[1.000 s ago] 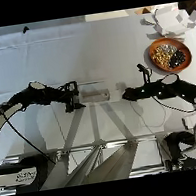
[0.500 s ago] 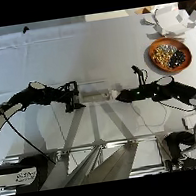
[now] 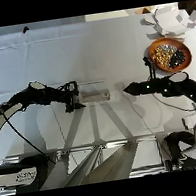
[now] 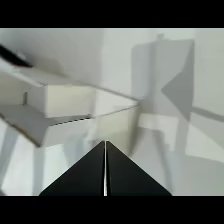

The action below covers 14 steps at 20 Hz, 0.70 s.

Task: Fold the box and place the chain.

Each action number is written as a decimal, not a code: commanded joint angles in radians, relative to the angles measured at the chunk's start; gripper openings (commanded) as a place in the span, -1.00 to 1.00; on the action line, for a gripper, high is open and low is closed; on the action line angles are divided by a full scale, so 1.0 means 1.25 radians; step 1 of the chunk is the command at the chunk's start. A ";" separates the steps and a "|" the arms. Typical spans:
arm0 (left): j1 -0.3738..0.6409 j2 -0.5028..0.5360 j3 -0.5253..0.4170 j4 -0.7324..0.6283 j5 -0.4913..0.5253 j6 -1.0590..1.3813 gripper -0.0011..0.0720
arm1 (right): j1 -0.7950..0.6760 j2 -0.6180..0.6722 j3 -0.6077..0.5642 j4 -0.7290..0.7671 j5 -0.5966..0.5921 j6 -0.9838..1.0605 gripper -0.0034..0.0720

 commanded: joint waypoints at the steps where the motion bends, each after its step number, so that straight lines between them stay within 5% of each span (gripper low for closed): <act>1: 0.000 0.000 0.000 0.000 0.000 0.000 -0.07 | -0.036 -0.019 0.000 -0.031 0.009 0.000 -0.91; 14: 0.000 0.000 0.000 0.000 0.000 0.000 -0.07 | 0.074 -0.161 0.000 0.068 -0.020 -0.004 -0.91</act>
